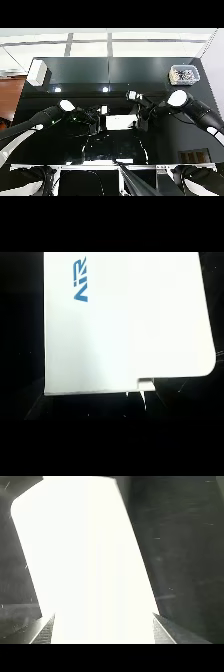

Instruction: Fold the box and place the chain.

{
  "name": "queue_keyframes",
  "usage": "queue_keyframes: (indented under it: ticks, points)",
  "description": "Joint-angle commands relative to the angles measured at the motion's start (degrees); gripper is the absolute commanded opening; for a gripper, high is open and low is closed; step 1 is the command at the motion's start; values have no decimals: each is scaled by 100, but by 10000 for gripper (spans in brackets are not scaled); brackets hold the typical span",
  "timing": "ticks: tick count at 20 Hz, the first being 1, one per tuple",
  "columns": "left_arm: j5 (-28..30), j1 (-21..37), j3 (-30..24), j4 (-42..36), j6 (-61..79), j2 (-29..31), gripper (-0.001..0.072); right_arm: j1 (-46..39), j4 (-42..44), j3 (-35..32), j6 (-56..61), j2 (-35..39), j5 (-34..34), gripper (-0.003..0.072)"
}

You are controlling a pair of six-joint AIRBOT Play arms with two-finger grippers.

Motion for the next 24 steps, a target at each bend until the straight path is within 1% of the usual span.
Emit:
queue_keyframes:
  ticks: [1,4,5,6,7,8,9,24]
  points:
    - [2,-2,0,2,4,-4,495,133,-179,-92,-463,-9,-229,713]
    - [0,-2,0,2,4,-4,495,133,-168,-92,-468,-9,-310,710]
    - [0,-2,0,2,4,-4,495,133,-168,-92,-461,-9,-304,562]
    - [0,-2,0,4,4,-4,495,133,-164,-92,-457,-9,-297,446]
    - [0,-2,0,2,4,-4,495,133,-164,-92,-457,-9,-310,415]
    - [0,-2,0,2,4,-4,496,133,-166,-92,-455,-9,-308,362]
    - [0,-2,0,2,4,-4,495,133,-166,-92,-365,-9,-313,223]
    - [0,-2,0,4,4,-4,495,129,-146,22,-243,122,-348,217]
